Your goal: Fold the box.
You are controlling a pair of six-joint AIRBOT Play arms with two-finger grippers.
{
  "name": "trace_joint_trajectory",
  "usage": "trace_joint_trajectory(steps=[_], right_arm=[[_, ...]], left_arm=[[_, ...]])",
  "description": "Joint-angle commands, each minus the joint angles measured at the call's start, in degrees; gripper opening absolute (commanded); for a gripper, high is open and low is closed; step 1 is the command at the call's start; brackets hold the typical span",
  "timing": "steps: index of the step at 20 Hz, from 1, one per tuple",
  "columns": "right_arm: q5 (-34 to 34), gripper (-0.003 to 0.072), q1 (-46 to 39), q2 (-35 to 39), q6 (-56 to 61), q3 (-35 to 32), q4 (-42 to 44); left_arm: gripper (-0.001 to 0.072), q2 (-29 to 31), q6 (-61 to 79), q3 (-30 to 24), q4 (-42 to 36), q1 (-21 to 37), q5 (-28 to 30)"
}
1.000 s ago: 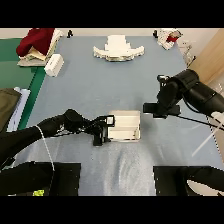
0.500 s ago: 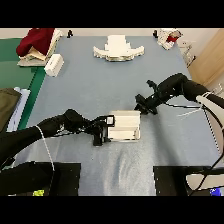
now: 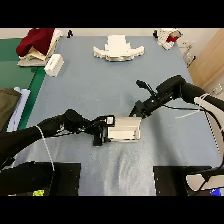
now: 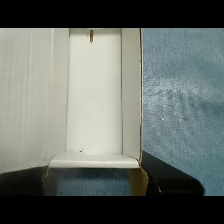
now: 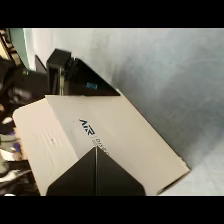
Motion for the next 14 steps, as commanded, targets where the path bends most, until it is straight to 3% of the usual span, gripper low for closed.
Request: trace_joint_trajectory(steps=[1,10,14], right_arm=[[9.49,0.0,2.99,7.15,-9.22,-5.88,-1.49],[43.69,0.0,19.69,29.16,-21.22,-27.56,-3.19],[48.87,0.0,23.96,32.59,-21.2,-30.03,-7.5]], left_arm=[[0.0419,-0.02,0.0,0.07,0.0,0.0,0.02],[0.0419,-0.02,0.02,0.07,0.0,0.0,0.02],[0.0419,-0.02,0.0,0.07,0.0,0.0,0.02]])
